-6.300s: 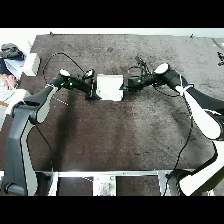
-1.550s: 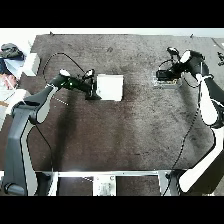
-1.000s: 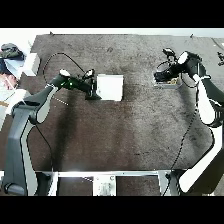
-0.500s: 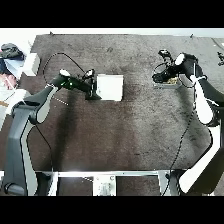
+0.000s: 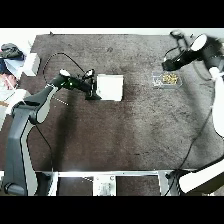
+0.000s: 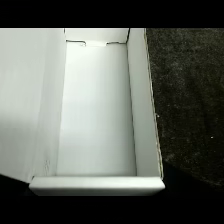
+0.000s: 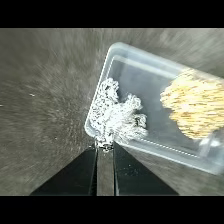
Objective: Fold the box and place the chain.
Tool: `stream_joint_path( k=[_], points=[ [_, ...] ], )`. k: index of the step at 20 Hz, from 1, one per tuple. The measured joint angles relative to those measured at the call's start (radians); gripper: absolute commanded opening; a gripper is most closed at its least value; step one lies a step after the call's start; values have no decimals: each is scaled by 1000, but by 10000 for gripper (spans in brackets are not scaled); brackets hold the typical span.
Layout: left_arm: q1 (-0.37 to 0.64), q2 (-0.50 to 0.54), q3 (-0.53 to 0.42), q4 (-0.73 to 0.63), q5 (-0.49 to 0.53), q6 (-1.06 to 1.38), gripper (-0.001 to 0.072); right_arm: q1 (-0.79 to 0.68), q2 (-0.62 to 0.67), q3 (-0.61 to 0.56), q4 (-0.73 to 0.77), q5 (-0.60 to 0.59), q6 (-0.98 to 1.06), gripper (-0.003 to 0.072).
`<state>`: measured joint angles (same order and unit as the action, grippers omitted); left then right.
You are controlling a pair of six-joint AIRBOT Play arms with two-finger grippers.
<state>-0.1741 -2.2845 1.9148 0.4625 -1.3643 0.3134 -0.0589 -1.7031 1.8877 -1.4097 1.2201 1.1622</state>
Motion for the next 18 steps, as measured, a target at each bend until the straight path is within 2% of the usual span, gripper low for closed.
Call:
stream_joint_path(
  k=[4,9,13,18],
  points=[
    [0,0,0,0,0,0,405,1,218,0,0,-21,0,8],
    [0,0,0,0,0,0,405,45,434,0,1,-192,-13,7],
    [0,0,0,0,0,-1,405,116,511,0,1,-316,-30,7],
    [0,0,0,0,0,-1,405,249,527,0,40,-343,-36,7]
  ],
)
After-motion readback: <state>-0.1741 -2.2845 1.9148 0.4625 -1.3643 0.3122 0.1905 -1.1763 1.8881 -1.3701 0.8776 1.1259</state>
